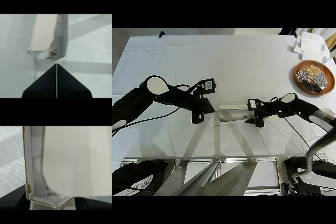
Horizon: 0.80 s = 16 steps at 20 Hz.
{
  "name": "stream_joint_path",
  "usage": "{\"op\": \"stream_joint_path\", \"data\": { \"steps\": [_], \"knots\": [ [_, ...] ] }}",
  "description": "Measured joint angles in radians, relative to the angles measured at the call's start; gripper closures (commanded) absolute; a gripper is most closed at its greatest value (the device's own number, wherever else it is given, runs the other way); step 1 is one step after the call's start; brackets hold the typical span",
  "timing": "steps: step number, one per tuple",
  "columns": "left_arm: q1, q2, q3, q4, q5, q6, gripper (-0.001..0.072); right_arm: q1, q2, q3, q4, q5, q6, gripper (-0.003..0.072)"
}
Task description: Fold the box and place the chain.
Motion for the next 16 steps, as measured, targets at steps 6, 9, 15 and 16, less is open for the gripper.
{"op": "stream_joint_path", "data": {
  "steps": [6, 9, 15, 16],
  "knots": [
    [-0.027, -0.042, 0.000, -0.092, -0.073, -0.034, 0.0703, 0.000, 0.000, 0.000, 0.000, 0.000, 0.000, 0.0233],
    [-0.062, -0.087, 0.000, -0.142, 0.005, -0.019, 0.0704, 0.000, 0.000, 0.000, 0.000, 0.000, 0.000, 0.0233],
    [-0.099, -0.173, 0.000, -0.295, 0.314, -0.031, 0.0705, 0.000, 0.000, 0.000, 0.000, 0.000, 0.000, 0.0233],
    [-0.101, -0.180, 0.000, -0.322, 0.351, -0.033, 0.0705, 0.000, 0.000, 0.000, 0.000, 0.000, 0.000, 0.0233]
  ]
}}
